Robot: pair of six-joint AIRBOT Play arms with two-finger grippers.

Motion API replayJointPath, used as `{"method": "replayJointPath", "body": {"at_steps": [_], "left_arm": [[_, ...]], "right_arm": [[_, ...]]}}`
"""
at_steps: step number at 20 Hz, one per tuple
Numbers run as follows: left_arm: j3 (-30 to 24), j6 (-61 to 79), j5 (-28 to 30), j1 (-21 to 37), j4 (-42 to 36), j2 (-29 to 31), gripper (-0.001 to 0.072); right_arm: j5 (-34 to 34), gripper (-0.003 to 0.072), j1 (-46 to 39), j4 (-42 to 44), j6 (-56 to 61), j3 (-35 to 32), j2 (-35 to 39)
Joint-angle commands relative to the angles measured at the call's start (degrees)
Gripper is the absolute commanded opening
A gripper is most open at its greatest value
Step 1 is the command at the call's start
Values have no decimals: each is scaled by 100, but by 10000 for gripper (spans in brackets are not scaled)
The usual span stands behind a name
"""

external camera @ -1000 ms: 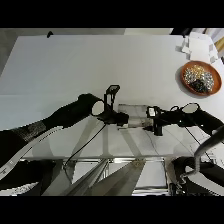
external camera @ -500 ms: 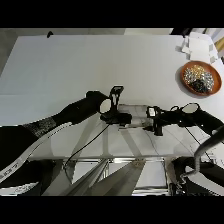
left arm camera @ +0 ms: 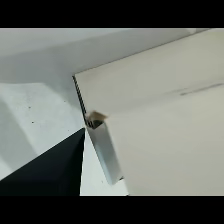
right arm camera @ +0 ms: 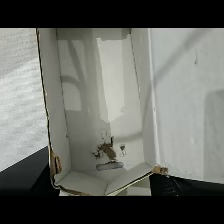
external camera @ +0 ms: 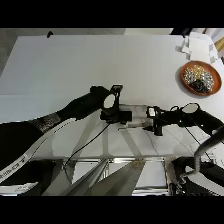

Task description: Fold the box and place the chain.

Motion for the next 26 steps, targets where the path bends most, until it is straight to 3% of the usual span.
{"method": "replayJointPath", "body": {"at_steps": [1,9,12,15,20,23,26], "left_arm": [[205,-339,-173,-70,168,-205,390],[205,-468,-157,-192,286,-658,368],[205,-466,-142,-192,280,-686,144],[205,-468,-136,-192,278,-686,2],[205,-573,-122,-192,278,-684,18],[208,-575,-125,-190,273,-671,252],[240,-577,-125,-162,278,-636,280]], "right_arm": [[0,434,0,0,2,2,4],[0,434,0,0,2,2,4],[0,434,0,0,2,2,4],[0,434,0,0,2,2,4],[0,434,0,0,2,2,4],[0,434,0,0,2,2,4],[0,434,0,0,2,2,4]]}}
